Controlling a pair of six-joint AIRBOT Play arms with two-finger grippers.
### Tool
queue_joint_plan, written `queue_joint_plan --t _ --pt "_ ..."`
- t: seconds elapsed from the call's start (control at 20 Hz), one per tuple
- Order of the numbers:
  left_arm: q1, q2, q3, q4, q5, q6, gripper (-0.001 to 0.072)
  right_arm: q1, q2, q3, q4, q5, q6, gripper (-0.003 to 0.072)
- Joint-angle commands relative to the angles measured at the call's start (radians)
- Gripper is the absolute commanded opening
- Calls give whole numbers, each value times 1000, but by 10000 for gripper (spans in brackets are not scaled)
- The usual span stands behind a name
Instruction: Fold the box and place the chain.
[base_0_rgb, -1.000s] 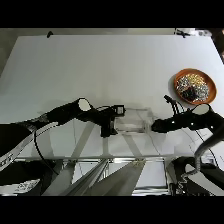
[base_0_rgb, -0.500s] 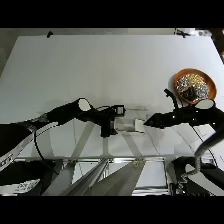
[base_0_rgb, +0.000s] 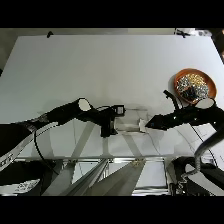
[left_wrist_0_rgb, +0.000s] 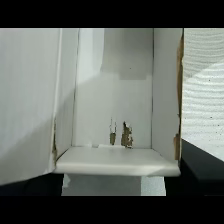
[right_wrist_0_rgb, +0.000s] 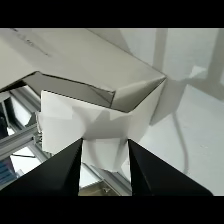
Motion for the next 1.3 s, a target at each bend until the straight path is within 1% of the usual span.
queue_joint_plan --t 0.0,0.25,0.35,0.55,0.7,0.85,1.05,1.1,1.25 --pt "1 1 0 0 0 0 211 29 1 1 -26 -39 23 315" --pt "1 1 0 0 0 0 211 224 1 2 -26 -190 104 314" --pt "1 1 0 0 0 0 211 260 5 2 -27 -235 137 314" --pt "1 0 0 0 0 0 211 266 19 14 -80 -247 220 314" --pt "1 1 0 0 1 0 211 322 23 28 -204 -272 325 314" --pt "1 1 0 0 0 0 211 398 23 46 -312 -335 449 315" --pt "1 1 0 0 0 0 211 441 23 72 -337 -397 521 315" --pt "1 1 0 0 0 0 211 441 23 79 -338 -396 522 315" --pt "1 1 0 0 0 0 211 441 23 97 -417 -379 620 315"
